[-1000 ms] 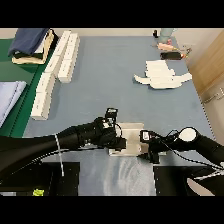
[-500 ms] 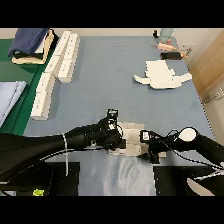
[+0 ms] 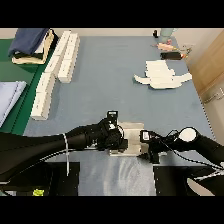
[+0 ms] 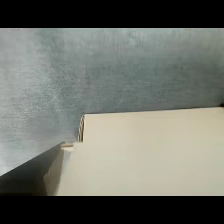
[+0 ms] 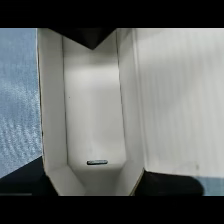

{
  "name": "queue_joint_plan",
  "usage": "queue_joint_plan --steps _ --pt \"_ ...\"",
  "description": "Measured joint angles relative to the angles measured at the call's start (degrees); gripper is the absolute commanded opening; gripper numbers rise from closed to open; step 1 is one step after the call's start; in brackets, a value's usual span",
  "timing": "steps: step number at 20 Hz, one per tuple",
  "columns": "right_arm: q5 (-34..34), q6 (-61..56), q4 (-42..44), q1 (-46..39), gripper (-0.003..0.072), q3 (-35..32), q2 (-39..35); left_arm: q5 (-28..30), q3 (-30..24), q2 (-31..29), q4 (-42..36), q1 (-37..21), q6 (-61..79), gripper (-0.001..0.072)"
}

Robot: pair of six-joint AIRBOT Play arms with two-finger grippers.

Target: Fold the box.

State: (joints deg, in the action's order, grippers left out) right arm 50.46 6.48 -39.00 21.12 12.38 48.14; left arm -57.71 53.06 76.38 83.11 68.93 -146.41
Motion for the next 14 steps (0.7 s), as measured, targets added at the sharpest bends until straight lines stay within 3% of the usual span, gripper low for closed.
queue_joint_plan --steps 7,13,14 --pt "0.0 0.0 0.0 0.0 0.0592 0.0 0.0 -5.8 1.2 -5.7 -0.6 -0.7 0.3 0.0559" --pt "0.0 0.0 0.0 0.0 0.0592 0.0 0.0 -18.9 1.4 -18.1 0.7 -2.6 1.6 0.0557" --pt "0.0 0.0 0.0 0.0 0.0592 0.0 0.0 -21.4 1.4 -20.0 1.6 -2.7 1.7 0.0501"
